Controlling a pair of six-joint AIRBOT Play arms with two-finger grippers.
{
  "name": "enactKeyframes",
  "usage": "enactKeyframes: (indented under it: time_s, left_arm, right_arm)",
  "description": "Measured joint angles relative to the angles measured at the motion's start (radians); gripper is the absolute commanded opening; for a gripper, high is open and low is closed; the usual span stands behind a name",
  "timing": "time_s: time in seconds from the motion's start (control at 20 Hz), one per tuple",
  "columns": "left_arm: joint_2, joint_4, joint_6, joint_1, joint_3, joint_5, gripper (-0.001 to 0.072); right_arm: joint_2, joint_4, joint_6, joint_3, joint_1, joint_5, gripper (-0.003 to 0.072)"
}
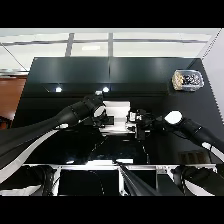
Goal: Fold the box and place the chain.
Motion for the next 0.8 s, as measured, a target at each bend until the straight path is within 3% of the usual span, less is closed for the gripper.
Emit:
enactKeyframes:
  time_s: [0.45,0.55,0.6,0.65,0.7,0.75,0.8]
  left_arm:
    - [0.0,-0.004,0.003,0.0,0.0,0.007,0.0027]
    - [0.0,-0.008,0.003,0.0,0.0,0.008,0.0027]
    - [0.0,-0.01,0.003,0.0,0.0,0.009,0.0027]
    - [0.0,-0.011,0.003,0.0,0.0,0.009,0.0027]
    - [0.0,-0.011,0.002,0.0,0.0,0.01,0.0027]
    - [0.0,-0.011,0.003,0.0,0.0,0.009,0.0027]
    - [0.0,-0.011,0.003,0.0,0.0,0.009,0.0027]
  right_arm:
    - [-0.003,0.024,0.016,0.0,0.013,-0.017,0.026]
    - [-0.003,0.024,0.019,0.0,0.013,-0.018,0.0142]
    - [-0.003,0.024,0.021,0.0,0.013,-0.018,0.0141]
    - [-0.003,0.025,0.023,0.0,0.013,-0.018,0.031]
    - [-0.003,0.025,0.024,0.0,0.013,-0.019,0.0433]
    - [-0.003,0.025,0.024,0.0,0.013,-0.019,0.0241]
    - [-0.003,0.024,0.025,0.0,0.013,-0.021,0.0202]
